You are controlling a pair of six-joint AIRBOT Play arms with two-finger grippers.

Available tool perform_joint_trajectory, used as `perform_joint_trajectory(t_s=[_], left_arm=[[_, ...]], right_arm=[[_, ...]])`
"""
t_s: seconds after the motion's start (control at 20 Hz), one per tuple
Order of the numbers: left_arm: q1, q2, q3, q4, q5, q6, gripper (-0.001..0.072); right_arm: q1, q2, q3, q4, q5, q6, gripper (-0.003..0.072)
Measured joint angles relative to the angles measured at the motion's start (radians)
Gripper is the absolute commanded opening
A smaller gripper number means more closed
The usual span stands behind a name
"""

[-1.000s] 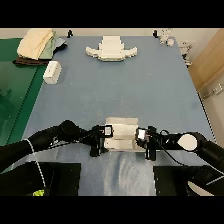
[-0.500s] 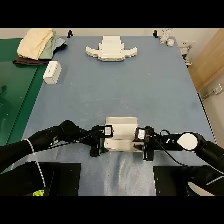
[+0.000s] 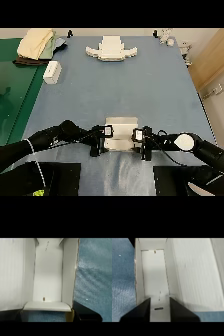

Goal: Fold the box.

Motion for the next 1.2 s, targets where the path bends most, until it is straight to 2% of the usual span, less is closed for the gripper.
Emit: perform_joint_trajectory(t_s=[0.05,0.15,0.25,0.4,0.5,0.6,0.75,0.9,1.2], left_arm=[[0.000,0.000,0.000,-0.001,0.000,-0.002,0.0411],[0.000,0.000,0.000,-0.002,0.000,-0.002,0.0411],[0.000,0.000,0.000,-0.002,0.000,-0.002,0.0411],[0.000,0.000,0.000,-0.001,0.000,0.000,0.0411],[0.000,0.000,0.000,-0.001,0.000,0.000,0.0411],[0.000,0.000,0.000,0.000,0.000,0.000,0.0411],[0.000,0.000,0.000,0.000,0.000,0.000,0.0411],[0.000,0.000,0.000,0.000,0.000,0.000,0.0411],[0.000,0.000,0.000,0.000,0.000,0.000,0.0411]], right_arm=[[0.000,0.014,0.005,-0.045,0.014,0.078,0.0004],[-0.007,0.048,0.028,-0.192,0.051,0.340,0.0003],[-0.016,0.082,0.069,-0.399,0.127,0.694,0.0003],[-0.066,0.113,0.148,-0.724,0.351,1.237,0.0002],[-0.139,0.114,0.167,-0.817,0.475,1.453,0.0002],[-0.231,0.091,0.162,-0.824,0.546,1.564,0.0002],[-0.352,0.029,0.148,-0.700,0.592,1.569,0.0002],[-0.410,-0.025,0.143,-0.553,0.584,1.495,0.0001],[-0.441,-0.077,0.138,-0.385,0.542,1.400,0.0001]])
